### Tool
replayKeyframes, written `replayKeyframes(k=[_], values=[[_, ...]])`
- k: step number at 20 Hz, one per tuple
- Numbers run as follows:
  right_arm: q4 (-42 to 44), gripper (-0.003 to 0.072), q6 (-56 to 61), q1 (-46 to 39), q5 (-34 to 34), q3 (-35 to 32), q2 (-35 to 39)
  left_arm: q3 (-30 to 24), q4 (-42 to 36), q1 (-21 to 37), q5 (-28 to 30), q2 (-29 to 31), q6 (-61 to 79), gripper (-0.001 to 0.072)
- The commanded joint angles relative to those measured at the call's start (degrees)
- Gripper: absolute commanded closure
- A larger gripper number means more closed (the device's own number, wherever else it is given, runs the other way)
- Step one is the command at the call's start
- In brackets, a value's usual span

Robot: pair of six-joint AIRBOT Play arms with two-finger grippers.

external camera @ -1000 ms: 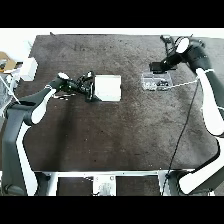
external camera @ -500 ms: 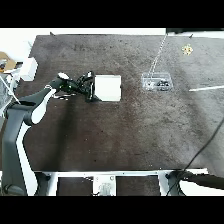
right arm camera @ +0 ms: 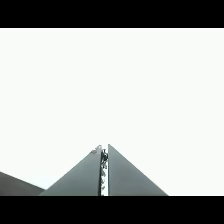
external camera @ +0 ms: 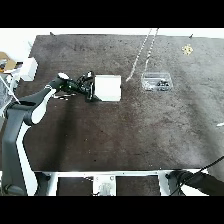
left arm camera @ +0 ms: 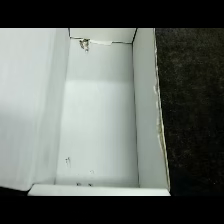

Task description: Fold the box and place the chain.

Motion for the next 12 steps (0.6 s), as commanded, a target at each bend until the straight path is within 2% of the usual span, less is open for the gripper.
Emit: replayKeyframes(k=[1, 6, 10, 12], values=[[-0.31, 0.0686, -0.31, 3.69, -0.74, -0.04, -0.85, 0.07, 0.0, 0.0, 0.0, 0.0, 0.0, 0.0424], [-0.33, 0.0685, -0.28, 8.0, 5.75, -0.09, -5.05, 0.07, 0.0, 0.0, 0.0, 0.0, 0.0, 0.0424], [-0.11, 0.0685, 1.29, 9.57, 14.73, -0.11, -8.17, 0.07, 0.0, -0.02, 0.0, 0.0, 0.0, 0.0424], [0.57, 0.0685, 1.7, 9.57, 15.96, -0.11, -9.73, 0.07, 0.0, -0.02, 0.0, 0.0, 0.0, 0.0424]])
